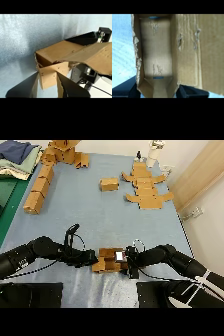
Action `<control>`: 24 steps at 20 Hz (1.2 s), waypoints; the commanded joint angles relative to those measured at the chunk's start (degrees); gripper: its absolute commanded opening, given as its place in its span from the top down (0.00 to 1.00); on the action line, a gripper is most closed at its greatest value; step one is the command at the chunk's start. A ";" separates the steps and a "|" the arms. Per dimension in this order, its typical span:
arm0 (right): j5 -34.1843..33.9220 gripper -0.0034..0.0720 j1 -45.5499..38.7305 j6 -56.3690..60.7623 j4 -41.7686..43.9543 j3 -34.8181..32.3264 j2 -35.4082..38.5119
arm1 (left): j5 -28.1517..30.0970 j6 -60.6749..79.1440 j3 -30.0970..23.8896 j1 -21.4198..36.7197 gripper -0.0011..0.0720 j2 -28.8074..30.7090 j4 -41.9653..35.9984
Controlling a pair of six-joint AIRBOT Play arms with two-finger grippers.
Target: Fold the box.
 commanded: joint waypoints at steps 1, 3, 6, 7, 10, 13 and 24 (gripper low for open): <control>0.02 0.28 0.00 0.02 0.02 0.00 -0.02 | 4.39 0.13 0.07 -3.02 0.49 -0.17 -0.61; 0.02 0.28 0.00 0.02 0.02 0.00 -0.02 | 5.86 0.02 0.07 -5.20 0.49 -1.11 -0.76; 0.00 0.28 0.00 0.02 0.02 0.00 -0.02 | 5.81 -0.22 0.07 -5.73 0.49 -1.73 -1.55; 0.02 0.28 0.00 0.02 0.02 0.00 -0.02 | 6.91 -0.04 0.07 -5.73 0.49 -1.84 -1.57; 0.02 0.28 0.00 0.02 0.02 0.00 -0.02 | 6.16 -0.28 0.09 -5.73 0.48 -2.34 -1.55; 0.00 0.28 0.00 0.02 0.02 0.00 -0.02 | 5.18 -4.72 1.90 -6.58 0.48 -2.91 2.40; 0.02 0.28 0.00 0.02 0.02 0.00 -0.02 | -2.67 -51.08 18.03 -20.85 0.48 -13.97 38.05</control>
